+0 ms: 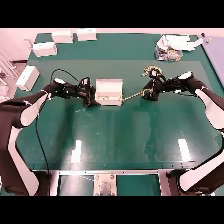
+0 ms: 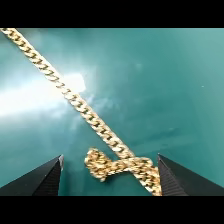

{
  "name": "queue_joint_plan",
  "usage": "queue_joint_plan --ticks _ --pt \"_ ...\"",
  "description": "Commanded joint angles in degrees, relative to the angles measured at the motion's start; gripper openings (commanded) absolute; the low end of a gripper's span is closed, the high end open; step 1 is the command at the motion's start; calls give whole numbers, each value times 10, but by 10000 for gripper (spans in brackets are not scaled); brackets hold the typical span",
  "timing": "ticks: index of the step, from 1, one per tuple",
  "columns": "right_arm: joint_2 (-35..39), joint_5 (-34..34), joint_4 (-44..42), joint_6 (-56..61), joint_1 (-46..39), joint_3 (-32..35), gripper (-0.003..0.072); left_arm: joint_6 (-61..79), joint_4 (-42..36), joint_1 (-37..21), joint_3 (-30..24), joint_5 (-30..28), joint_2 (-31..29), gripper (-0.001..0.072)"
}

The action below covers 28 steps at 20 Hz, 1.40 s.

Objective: Fold the box and place the chain.

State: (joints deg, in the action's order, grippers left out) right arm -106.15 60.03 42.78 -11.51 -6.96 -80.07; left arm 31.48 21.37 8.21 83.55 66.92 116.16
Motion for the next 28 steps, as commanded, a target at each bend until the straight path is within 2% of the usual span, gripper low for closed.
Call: queue_joint_plan --ticks 1,5,9,10,13,17,23,28 --pt "-13 -6 16 17 0 -24 665 0 0 0 0 0 0 484" --pt "-24 -1 110 95 0 -40 665 0 0 0 0 0 0 484" --pt "-42 31 122 113 1 -40 657 0 0 0 0 0 0 485" --pt "-44 31 122 113 1 -40 606 0 0 0 0 0 0 484" --pt "-44 31 121 115 1 -40 237 0 0 0 0 0 0 485" --pt "-44 31 120 115 9 -40 13 0 0 0 0 0 0 484" --pt "-36 68 67 133 35 -40 12 0 0 0 0 0 0 484" --pt "-1 87 22 171 49 -39 11 0 0 0 0 0 0 484"
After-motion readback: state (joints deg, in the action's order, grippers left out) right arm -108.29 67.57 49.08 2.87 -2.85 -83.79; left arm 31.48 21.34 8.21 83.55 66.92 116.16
